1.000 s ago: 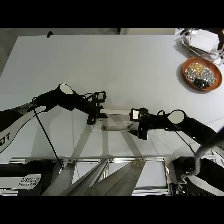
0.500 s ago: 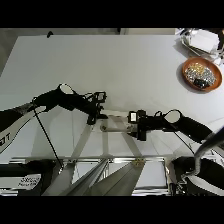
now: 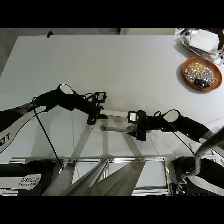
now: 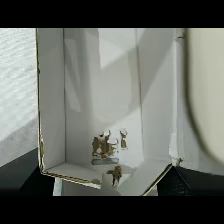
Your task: Fold the box and place the chain.
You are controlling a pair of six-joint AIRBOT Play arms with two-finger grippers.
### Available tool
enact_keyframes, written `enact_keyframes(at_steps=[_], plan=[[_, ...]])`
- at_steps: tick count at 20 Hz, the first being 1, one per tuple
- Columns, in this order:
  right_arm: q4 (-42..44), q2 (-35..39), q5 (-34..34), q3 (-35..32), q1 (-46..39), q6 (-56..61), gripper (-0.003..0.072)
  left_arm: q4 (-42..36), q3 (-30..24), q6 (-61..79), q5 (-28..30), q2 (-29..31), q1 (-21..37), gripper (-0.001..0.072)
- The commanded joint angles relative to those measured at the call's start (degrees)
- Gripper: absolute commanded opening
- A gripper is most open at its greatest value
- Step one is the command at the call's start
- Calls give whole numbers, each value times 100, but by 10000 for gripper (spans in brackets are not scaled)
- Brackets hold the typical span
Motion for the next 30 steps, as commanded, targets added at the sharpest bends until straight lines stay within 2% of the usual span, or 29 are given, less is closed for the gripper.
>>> enact_keyframes(at_steps=[1, 7, 8, 9, 15, 19, 21, 30], plan=[[160, -31, -52, -2, 7, -157, 576, -2, 2, 0, 2, 2, -2, 12], [177, -35, -101, -2, 7, -278, 583, 0, 2, 0, 2, 0, 0, 12], [195, -35, -92, -2, 7, -273, 614, -2, 2, 0, 2, 0, -2, 12], [258, -35, -87, -2, 7, -271, 683, -2, 2, 0, 2, 0, 0, 12], [424, -35, 85, -2, 7, -260, 692, -2, 0, 0, 2, 0, -2, 12], [417, -37, 61, -4, 7, -256, 631, -2, 2, 0, 2, 0, -2, 12], [302, -79, 70, -4, 7, -251, 385, -2, 2, 0, 2, 2, -2, 12], [258, -326, 52, -4, 155, -236, 387, -2, 2, 0, 2, 0, -2, 12]])
